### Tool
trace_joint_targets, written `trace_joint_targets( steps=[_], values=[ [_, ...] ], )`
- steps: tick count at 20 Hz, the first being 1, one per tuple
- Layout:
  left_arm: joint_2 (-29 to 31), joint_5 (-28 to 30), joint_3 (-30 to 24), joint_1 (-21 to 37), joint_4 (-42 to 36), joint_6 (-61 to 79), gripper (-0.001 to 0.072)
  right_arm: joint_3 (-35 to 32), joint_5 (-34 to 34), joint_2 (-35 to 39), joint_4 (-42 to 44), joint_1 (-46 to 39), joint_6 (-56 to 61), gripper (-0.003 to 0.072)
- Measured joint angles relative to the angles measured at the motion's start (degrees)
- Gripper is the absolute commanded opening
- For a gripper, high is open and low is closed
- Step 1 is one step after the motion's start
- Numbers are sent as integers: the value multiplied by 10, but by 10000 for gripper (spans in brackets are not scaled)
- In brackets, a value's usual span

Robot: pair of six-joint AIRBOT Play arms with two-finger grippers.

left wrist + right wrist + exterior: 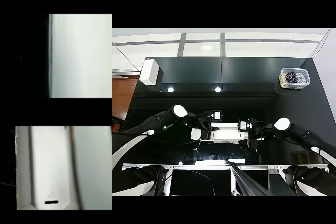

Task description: Fold the box and place the chain.

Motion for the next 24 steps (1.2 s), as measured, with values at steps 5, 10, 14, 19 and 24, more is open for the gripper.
trace_joint_targets(
  steps=[5,10,14,19,24],
  values=[
    [0,0,0,0,0,0,28,2,-4,-3,-13,5,13,634],
    [0,0,0,0,0,0,28,2,-4,-3,-16,6,16,634],
    [0,-1,0,0,0,0,28,3,-6,-3,-19,8,17,634],
    [0,-1,0,0,0,0,28,3,-12,-4,-26,14,25,633],
    [0,-1,0,0,0,1,28,3,-14,-4,-29,15,30,427]
  ],
)
